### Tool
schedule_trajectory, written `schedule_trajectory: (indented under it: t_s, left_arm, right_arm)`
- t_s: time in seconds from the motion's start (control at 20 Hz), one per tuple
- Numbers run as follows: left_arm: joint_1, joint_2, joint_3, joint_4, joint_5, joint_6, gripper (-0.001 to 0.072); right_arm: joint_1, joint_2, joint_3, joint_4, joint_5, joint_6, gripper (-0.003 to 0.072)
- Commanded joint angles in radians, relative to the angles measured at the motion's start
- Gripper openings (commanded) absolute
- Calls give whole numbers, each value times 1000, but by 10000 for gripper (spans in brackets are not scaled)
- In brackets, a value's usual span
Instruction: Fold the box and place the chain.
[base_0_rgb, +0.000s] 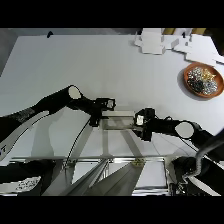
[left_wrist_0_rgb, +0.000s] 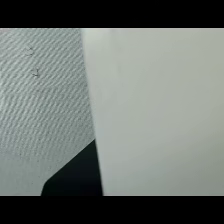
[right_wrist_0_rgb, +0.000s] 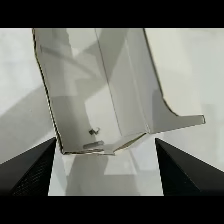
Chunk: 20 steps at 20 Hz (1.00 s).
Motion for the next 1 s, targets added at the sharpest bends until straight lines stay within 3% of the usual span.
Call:
schedule_trajectory:
  t_s: [0.0,0.7,0.95]
  left_arm:
    - [0,0,0,0,0,0,10]
    - [0,0,0,0,0,0,10]
    - [0,0,0,0,1,0,10]
  right_arm:
    - [-6,-35,1,48,7,-46,685]
    - [-70,-62,1,237,42,-331,686]
    - [-71,-105,1,262,46,-341,685]
